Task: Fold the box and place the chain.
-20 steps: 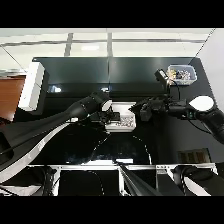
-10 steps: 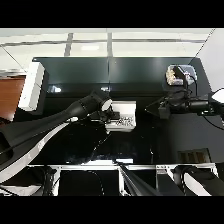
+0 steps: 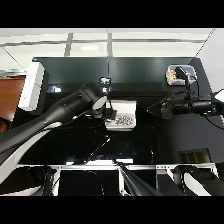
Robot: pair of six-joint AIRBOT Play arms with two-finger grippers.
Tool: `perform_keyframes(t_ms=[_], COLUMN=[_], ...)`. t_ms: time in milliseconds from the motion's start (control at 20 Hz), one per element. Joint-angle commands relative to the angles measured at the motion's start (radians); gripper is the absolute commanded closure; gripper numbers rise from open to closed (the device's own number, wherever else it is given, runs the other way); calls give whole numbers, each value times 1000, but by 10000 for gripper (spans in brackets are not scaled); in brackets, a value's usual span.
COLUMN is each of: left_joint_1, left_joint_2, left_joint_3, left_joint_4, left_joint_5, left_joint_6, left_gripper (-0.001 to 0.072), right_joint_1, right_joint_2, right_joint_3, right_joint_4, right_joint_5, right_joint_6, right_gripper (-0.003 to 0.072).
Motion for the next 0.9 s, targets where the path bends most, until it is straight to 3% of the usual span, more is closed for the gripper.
perform_keyframes(t_ms=[0,100,200,300,350,450,500,550,700,850], left_joint_1=[91,256,426,563,599,616,604,589,538,499], left_joint_2=[171,275,342,377,376,365,359,354,337,275], left_joint_3=[-154,-311,-436,-536,-561,-583,-584,-584,-584,-583], left_joint_4=[100,9,-193,-499,-648,-829,-859,-861,-861,-864], left_joint_5=[-85,-14,103,237,250,231,244,269,382,485], left_joint_6=[121,153,290,658,919,1422,1606,1754,2094,2285], left_gripper=[165,166,172,231,230,194,34,-1,-1,3], right_joint_1=[-1,-1,-1,-1,-1,-1,-1,-1,-1,-1], right_joint_2=[1,1,1,1,1,1,1,1,1,1], right_joint_3=[1,1,1,1,1,1,1,1,1,1], right_joint_4=[-8,-19,-19,-19,-19,-19,-19,-19,-19,-18], right_joint_5=[-35,-60,-84,-98,-100,-100,-99,-100,-100,-100], right_joint_6=[0,0,0,0,0,0,0,0,0,0], right_gripper=[395,395,394,395,395,394,395,395,394,395])
